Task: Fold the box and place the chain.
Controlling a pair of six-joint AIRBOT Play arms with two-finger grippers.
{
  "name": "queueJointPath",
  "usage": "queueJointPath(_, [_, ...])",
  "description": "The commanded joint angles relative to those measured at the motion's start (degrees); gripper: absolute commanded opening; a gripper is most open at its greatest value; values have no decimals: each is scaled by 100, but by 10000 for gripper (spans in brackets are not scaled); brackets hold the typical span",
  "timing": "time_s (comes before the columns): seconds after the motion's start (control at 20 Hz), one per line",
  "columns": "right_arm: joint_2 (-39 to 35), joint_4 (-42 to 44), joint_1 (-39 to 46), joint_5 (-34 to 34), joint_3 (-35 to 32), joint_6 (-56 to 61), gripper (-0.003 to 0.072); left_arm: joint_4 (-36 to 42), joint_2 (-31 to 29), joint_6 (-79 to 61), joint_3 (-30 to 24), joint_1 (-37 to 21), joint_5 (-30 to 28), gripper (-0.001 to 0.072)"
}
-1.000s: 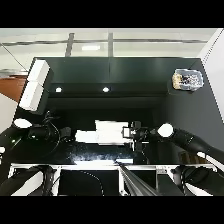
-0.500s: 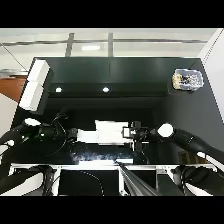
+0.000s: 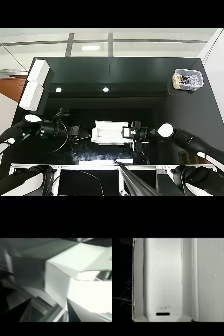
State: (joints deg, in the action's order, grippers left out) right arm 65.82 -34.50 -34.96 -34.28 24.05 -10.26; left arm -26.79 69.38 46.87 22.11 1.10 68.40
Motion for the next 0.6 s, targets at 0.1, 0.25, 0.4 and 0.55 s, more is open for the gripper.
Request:
queueJointPath(0.1, [4, 4, -2, -2, -2, 2, 462, 20, -133, 105, 380, 610, -103, 507])
queueJointPath(0.25, [4, 4, -4, -2, -2, 2, 461, -422, -133, 612, 636, 1196, -516, 507])
queueJointPath(0.4, [4, 4, -4, -2, 0, 2, 461, -1311, -133, 1532, 951, 1687, -763, 507])
queueJointPath(0.55, [4, 4, -2, -2, -2, 2, 462, -1891, -133, 2277, 1178, 2107, -1036, 507])
